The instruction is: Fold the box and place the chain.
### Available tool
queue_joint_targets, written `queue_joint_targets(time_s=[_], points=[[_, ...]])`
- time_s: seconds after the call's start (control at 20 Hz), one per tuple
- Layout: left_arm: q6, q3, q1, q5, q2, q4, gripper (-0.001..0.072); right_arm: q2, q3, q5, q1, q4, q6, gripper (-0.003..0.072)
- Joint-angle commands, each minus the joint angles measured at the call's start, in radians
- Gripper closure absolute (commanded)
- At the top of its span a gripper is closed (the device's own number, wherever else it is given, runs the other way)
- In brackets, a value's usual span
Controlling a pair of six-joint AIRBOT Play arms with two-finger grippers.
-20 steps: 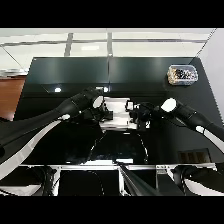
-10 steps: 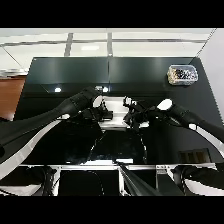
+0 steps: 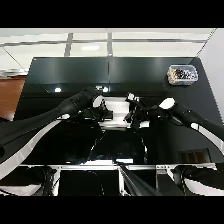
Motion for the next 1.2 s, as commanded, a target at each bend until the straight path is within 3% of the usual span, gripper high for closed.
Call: queue_joint_targets(time_s=[0.0,0.15,0.3,0.45,0.6,0.95,1.15], points=[[-0.001,0.000,0.000,-0.002,-0.001,0.000,0.0680,0.080,0.051,0.180,-0.096,-0.163,0.377,0.0673],[-0.001,0.000,0.000,-0.002,-0.001,0.000,0.0680,0.154,0.155,0.395,-0.322,-0.386,0.776,0.0673],[-0.001,0.000,0.000,-0.002,-0.001,0.000,0.0679,0.159,0.085,0.325,-0.569,-0.375,0.985,0.0673],[-0.001,0.000,0.000,-0.002,-0.001,0.000,0.0679,0.128,-0.077,0.266,-0.666,-0.320,1.067,0.0673],[-0.001,0.000,0.000,-0.003,-0.001,0.000,0.0679,0.050,-0.161,0.278,-0.611,-0.177,1.004,0.0673],[-0.001,0.000,0.000,-0.002,-0.001,0.000,0.0679,-0.079,-0.148,0.211,-0.338,0.188,0.742,0.0673],[-0.001,0.000,0.000,-0.002,-0.001,0.000,0.0679,-0.078,-0.063,0.374,-0.332,0.133,0.713,0.0669]])
